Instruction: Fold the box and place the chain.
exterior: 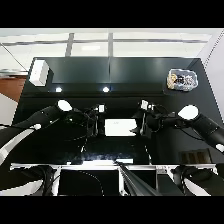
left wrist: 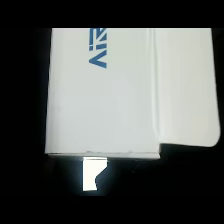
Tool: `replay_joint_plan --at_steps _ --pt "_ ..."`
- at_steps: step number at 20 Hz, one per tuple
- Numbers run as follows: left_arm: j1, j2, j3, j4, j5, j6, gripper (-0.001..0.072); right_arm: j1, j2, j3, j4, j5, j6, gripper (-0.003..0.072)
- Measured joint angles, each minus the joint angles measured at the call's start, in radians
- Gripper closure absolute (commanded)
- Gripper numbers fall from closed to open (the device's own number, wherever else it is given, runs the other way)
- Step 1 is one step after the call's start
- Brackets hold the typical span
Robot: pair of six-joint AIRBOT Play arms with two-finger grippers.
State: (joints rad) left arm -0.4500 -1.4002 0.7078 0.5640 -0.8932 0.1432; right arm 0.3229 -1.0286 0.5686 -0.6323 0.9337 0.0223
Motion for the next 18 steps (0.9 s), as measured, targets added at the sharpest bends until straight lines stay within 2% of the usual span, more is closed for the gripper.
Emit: replay_joint_plan --at_steps 11,18 --pt "0.0 0.0 0.0 0.0 0.0 0.0 0.0306 0.037 0.002 0.014 -0.084 0.031 0.014 -0.0016" --pt "0.0 0.0 0.0 0.0 0.0 0.0 0.0306 0.077 0.003 0.019 -0.175 -0.068 0.099 -0.0016"
